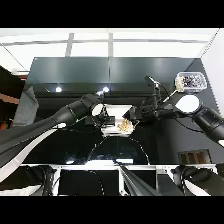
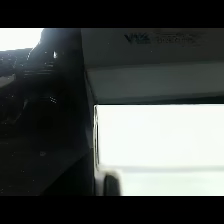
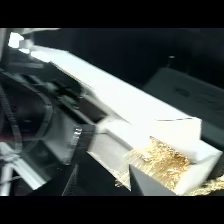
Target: Fold the box and place the chain.
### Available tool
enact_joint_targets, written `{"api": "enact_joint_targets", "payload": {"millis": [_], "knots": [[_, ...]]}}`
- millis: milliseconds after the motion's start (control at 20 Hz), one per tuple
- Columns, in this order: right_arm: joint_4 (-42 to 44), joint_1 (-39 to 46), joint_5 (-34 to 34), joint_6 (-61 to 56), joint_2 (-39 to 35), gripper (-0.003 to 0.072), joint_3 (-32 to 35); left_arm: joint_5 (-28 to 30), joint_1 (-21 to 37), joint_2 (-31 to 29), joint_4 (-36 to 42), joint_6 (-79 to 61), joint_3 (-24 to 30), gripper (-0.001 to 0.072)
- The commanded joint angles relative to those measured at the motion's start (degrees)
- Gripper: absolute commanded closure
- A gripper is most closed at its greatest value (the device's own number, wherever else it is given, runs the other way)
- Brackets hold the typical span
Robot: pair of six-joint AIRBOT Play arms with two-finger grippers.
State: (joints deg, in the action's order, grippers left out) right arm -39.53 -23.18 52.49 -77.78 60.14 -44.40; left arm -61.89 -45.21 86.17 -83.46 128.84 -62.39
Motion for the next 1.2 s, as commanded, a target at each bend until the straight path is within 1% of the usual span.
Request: {"api": "enact_joint_targets", "payload": {"millis": [0, 100, 150, 200, 250, 300, 350, 400, 500, 550, 700, 800, 1000, 1150], "knots": [[-5.8, 4.0, 3.6, -0.1, -0.1, 0.0294, -0.9, 0.2, 0.0, 0.0, 0.0, 0.0, -0.1, 0.0681], [-9.7, 11.5, 5.5, -1.1, -2.5, 0.0295, -1.6, 0.2, 0.0, 0.0, 0.0, 0.0, -0.1, 0.0681], [-14.1, 15.6, 5.1, -1.5, -3.4, 0.0295, -1.6, 0.1, 0.0, 0.0, 0.0, 0.0, -0.1, 0.0681], [-20.5, 19.2, 2.6, -3.1, -3.5, 0.0295, -1.4, 0.1, 0.0, 0.0, 0.2, 0.0, -0.1, 0.0681], [-27.8, 21.3, -2.3, -5.1, -3.5, 0.0293, -0.2, 0.1, 0.0, 0.0, 0.2, 0.0, -0.1, 0.0681], [-34.4, 22.6, -9.0, -9.3, -3.4, 0.0292, 2.1, 0.1, 0.0, 0.0, 0.2, 0.0, -0.1, 0.0681], [-38.6, 23.6, -15.6, -13.0, -3.1, 0.02, 4.8, 0.1, 0.0, 0.0, 0.2, 0.0, -0.1, 0.0681], [-40.0, 24.3, -20.2, -14.4, -2.2, -0.0034, 6.6, 0.1, 0.0, 0.0, 0.2, 0.0, -0.1, 0.0681], [-39.9, 25.5, -24.4, -17.9, 1.5, -0.0034, 6.7, 0.1, 0.0, 0.0, 0.2, 0.0, -0.1, 0.0681], [-39.9, 26.3, -25.9, -21.5, 4.0, -0.0034, 6.2, 0.1, 0.0, 0.0, 0.2, 0.0, -0.1, 0.0681], [-39.8, 29.0, -26.5, -30.7, 11.0, -0.0034, 2.8, 0.2, 0.0, 0.0, 0.2, 0.0, -0.1, 0.0681], [-39.8, 29.2, -26.6, -31.7, 15.3, -0.0034, -1.2, 0.2, 0.0, 0.0, 0.2, 0.0, -0.1, 0.0681], [-37.1, 29.1, -24.9, -31.7, 22.4, -0.0034, -9.4, 0.1, 0.0, 0.0, 0.2, 0.0, -0.1, 0.0681], [-37.0, 29.2, -24.6, -31.8, 24.7, -0.0033, -11.8, 0.1, 0.0, 0.0, 0.2, 0.0, -0.1, 0.0681]]}}
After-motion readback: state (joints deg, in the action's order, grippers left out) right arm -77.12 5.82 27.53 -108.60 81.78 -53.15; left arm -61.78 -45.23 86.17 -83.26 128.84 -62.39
